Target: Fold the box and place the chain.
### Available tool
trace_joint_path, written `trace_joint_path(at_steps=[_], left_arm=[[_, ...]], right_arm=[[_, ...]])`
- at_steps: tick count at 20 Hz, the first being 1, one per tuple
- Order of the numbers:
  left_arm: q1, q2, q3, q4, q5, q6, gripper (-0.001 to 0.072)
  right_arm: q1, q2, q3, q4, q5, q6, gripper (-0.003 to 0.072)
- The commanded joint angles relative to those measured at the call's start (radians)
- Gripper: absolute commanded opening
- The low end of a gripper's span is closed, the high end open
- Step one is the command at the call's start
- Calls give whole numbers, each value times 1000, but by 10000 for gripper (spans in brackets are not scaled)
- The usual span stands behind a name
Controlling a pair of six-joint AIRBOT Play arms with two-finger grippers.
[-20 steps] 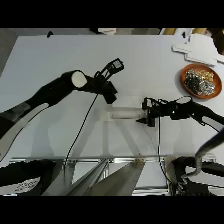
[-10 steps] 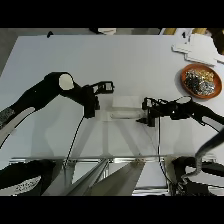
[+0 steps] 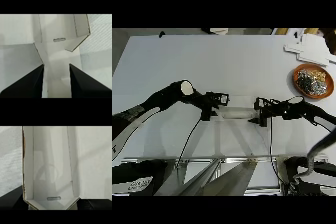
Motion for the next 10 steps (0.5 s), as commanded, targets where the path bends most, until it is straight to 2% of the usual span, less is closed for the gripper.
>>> trace_joint_path(at_steps=[1,10], left_arm=[[-17,-24,-2,-11,30,27,354],[-51,-29,-2,-61,24,24,305]], right_arm=[[0,0,0,0,0,0,399],[0,0,0,0,0,0,399]])
